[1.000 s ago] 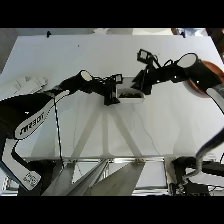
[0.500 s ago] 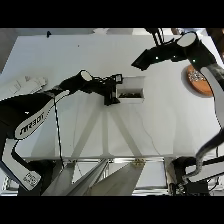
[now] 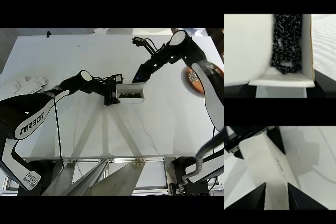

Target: Fold the box and place the chain.

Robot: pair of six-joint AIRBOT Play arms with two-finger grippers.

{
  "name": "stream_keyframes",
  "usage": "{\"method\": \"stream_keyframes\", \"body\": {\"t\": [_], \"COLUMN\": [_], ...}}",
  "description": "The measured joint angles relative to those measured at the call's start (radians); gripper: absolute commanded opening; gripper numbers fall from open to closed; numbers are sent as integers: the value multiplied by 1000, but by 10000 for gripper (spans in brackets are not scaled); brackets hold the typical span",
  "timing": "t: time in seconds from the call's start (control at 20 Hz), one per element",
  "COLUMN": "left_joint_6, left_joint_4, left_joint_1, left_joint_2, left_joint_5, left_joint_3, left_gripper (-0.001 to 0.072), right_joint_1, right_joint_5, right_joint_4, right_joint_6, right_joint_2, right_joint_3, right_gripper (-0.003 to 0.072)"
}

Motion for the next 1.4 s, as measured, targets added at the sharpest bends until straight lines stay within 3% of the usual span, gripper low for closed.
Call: {"method": "stream_keyframes", "body": {"t": [0.4, 0.55, 0.7, 0.95, 1.2, 1.4], "left_joint_6": [0, 0, 0, 0, 0, 0], "left_joint_4": [0, 0, 0, 0, 0, 0], "left_joint_1": [0, 0, 0, 0, 0, 0], "left_joint_2": [0, 0, 0, 0, 0, 0], "left_joint_5": [0, 0, 0, 0, 0, 0], "left_joint_3": [0, 0, 0, 0, 0, 0], "left_gripper": [214, 214, 214, 214, 214, 214], "right_joint_1": [35, 34, 3, -67, -90, -84], "right_joint_5": [-14, -34, -101, -199, -89, 16], "right_joint_4": [-26, 51, 130, 89, 38, 84], "right_joint_6": [-100, -120, -82, 30, 39, -37], "right_joint_2": [34, 46, 55, 23, -44, -59], "right_joint_3": [-4, -4, -5, -5, -5, -5], "right_gripper": [313, 311, 310, 304, 305, 312]}}
